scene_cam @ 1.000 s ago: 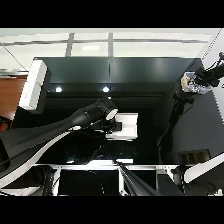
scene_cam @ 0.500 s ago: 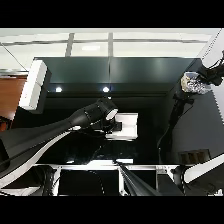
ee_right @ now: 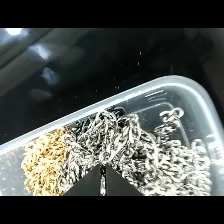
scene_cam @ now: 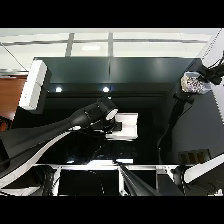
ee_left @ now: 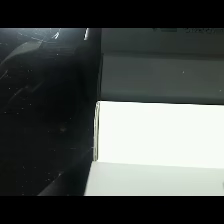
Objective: Fold the box and place the chain.
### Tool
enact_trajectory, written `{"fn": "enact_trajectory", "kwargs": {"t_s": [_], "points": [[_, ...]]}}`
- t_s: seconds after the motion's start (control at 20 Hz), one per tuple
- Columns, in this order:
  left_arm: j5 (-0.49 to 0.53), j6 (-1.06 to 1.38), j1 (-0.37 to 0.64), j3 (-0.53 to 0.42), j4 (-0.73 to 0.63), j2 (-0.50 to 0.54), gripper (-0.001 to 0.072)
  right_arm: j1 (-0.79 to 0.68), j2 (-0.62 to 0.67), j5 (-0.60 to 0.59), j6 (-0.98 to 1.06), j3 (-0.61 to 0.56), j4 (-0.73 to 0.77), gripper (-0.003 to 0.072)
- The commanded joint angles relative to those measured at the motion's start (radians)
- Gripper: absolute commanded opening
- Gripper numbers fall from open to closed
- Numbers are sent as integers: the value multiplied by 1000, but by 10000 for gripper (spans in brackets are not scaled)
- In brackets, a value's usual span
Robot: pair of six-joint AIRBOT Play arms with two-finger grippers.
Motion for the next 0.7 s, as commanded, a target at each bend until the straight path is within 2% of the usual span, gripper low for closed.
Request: {"fn": "enact_trajectory", "kwargs": {"t_s": [0.0, 0.3, 0.45, 0.55, 0.65], "points": [[0, 0, 1, 0, 0, 0, 33, -6, 65, -19, -20, 2, -16, 13], [0, 0, 1, 0, 0, 0, 34, -10, 225, -21, -69, 3, 25, 12], [0, 0, 1, 0, 0, 0, 33, 26, 353, 59, -215, 3, 90, 11], [0, 0, 1, 0, -5, 0, 34, 67, 453, 55, -251, 3, 91, 11], [0, 0, 1, 0, -17, 0, 33, 95, 543, 4, -256, 3, 111, 10]]}}
